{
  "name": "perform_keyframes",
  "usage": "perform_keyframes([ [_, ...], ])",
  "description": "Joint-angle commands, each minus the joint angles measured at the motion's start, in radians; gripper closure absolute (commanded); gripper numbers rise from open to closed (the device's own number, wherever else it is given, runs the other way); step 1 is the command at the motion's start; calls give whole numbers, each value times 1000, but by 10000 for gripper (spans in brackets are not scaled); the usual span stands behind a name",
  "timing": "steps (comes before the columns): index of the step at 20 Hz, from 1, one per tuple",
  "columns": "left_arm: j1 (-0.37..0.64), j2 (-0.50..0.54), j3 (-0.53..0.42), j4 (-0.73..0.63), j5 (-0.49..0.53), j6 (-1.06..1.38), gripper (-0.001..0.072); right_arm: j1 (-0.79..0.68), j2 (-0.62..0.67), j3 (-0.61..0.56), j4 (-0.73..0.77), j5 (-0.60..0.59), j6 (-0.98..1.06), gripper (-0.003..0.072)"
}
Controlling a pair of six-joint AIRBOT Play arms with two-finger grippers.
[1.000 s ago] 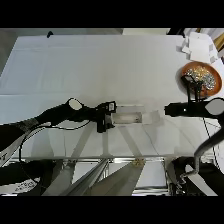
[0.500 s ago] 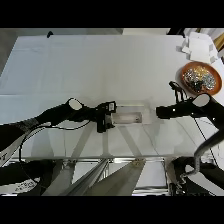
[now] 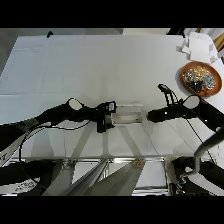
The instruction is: Fold the box and place the chain.
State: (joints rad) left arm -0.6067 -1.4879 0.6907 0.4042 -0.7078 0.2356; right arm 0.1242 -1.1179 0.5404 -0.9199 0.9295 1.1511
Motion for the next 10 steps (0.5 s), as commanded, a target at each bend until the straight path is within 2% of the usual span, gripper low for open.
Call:
perform_keyframes([
  [1, 0, 1, 0, 0, 0, 0, 437, 14, 47, 0, 16, -2, -7, 466],
  [2, 0, 1, 0, 0, 0, 0, 437, 14, 69, 0, 16, 2, -8, 431],
  [8, 0, 1, 0, 0, 0, 0, 437, 14, 128, 0, 38, 43, -8, 430],
  [10, 0, 1, 0, 0, 0, 0, 437, 14, 128, 0, 38, 48, -8, 378],
])
